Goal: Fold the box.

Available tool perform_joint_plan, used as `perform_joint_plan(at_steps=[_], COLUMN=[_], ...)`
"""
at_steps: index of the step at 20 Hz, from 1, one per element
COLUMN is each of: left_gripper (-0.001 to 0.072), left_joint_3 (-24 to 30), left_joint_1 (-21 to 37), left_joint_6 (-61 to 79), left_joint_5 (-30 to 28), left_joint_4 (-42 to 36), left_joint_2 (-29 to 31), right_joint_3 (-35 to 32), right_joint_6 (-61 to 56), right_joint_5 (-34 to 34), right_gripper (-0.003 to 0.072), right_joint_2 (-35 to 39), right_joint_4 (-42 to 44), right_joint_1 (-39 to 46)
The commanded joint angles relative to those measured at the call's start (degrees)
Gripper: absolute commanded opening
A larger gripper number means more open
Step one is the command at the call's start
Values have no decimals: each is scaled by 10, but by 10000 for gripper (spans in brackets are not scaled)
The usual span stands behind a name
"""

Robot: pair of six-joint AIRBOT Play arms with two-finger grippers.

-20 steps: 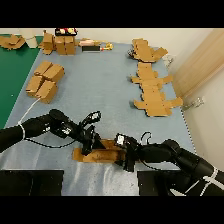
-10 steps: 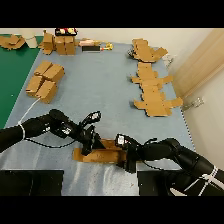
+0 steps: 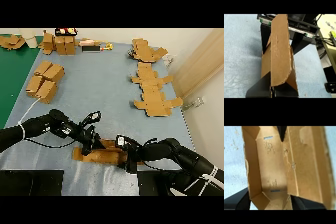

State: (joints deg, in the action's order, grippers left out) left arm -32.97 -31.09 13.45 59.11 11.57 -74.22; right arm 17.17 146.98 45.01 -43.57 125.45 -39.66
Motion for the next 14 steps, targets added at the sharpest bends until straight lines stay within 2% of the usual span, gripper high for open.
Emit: perform_joint_plan(at_steps=[1, 7, 14], left_gripper=[15, 15, 15], left_joint_3=[-1, -1, -1], left_joint_1=[0, 0, 0], left_joint_6=[0, 0, 0], left_joint_5=[0, 0, 0], left_joint_4=[0, 0, 0], left_joint_2=[0, 0, 0], right_joint_3=[0, 0, 1], right_joint_6=[29, 51, 51], right_joint_5=[-21, -25, -25], right_gripper=[707, 707, 690], right_joint_2=[-1, -43, -38], right_joint_4=[-7, -5, -5], right_joint_1=[0, -1, -1])
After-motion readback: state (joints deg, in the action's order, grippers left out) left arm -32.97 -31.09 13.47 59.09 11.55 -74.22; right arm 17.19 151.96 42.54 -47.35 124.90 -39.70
